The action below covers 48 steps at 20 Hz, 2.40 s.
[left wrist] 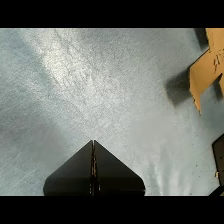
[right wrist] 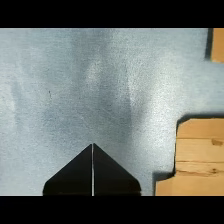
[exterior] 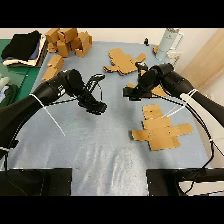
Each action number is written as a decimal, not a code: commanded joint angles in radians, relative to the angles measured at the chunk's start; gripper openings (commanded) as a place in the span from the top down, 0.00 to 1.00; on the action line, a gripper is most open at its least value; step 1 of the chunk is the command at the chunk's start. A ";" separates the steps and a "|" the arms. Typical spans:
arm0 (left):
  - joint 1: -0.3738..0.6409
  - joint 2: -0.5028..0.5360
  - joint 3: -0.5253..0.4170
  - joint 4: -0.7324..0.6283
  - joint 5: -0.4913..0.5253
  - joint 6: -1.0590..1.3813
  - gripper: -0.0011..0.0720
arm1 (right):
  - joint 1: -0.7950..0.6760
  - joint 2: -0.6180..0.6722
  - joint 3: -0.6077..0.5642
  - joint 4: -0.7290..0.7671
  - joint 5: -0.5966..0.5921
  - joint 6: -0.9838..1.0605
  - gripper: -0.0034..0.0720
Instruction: Fold the box.
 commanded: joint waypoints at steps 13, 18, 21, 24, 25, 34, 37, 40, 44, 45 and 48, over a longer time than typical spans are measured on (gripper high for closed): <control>0.000 0.000 0.000 0.000 0.000 0.000 0.96 | 0.000 0.000 0.001 -0.017 0.008 -0.013 0.94; 0.000 0.000 0.000 0.000 0.048 0.002 0.96 | -0.005 0.000 0.014 0.021 -0.020 0.029 0.80; 0.000 0.000 0.000 0.000 0.134 0.002 0.96 | -0.082 0.000 0.081 -0.417 -0.399 0.105 0.31; 0.000 -0.001 0.001 -0.019 0.194 0.002 0.96 | -0.274 -0.001 0.071 -0.613 -0.593 0.005 0.31; 0.000 -0.001 0.001 -0.023 0.193 0.002 0.96 | -0.351 -0.001 0.068 -0.578 -0.590 -0.037 0.31; -0.006 -0.002 0.001 -0.247 0.155 0.034 0.10 | -0.960 -0.007 -0.061 -0.056 -0.504 -0.536 0.31; 0.001 -0.002 0.001 -0.455 0.029 0.177 0.10 | -1.037 -0.048 -0.091 0.013 -0.497 -0.657 0.31; 0.011 -0.002 0.001 -0.583 -0.098 0.253 0.10 | -1.047 -0.098 -0.092 0.085 -0.480 -0.746 0.31; 0.010 -0.002 0.001 -0.607 -0.163 0.295 0.10 | -1.041 -0.161 -0.093 0.185 -0.501 -0.796 0.31; 0.010 -0.001 0.001 -0.607 -0.151 0.294 0.10 | -1.040 -0.166 -0.095 0.188 -0.505 -0.796 0.32; 0.010 -0.001 0.001 -0.661 -0.099 0.295 0.10 | -1.038 -0.168 -0.097 0.266 -0.552 -0.798 0.58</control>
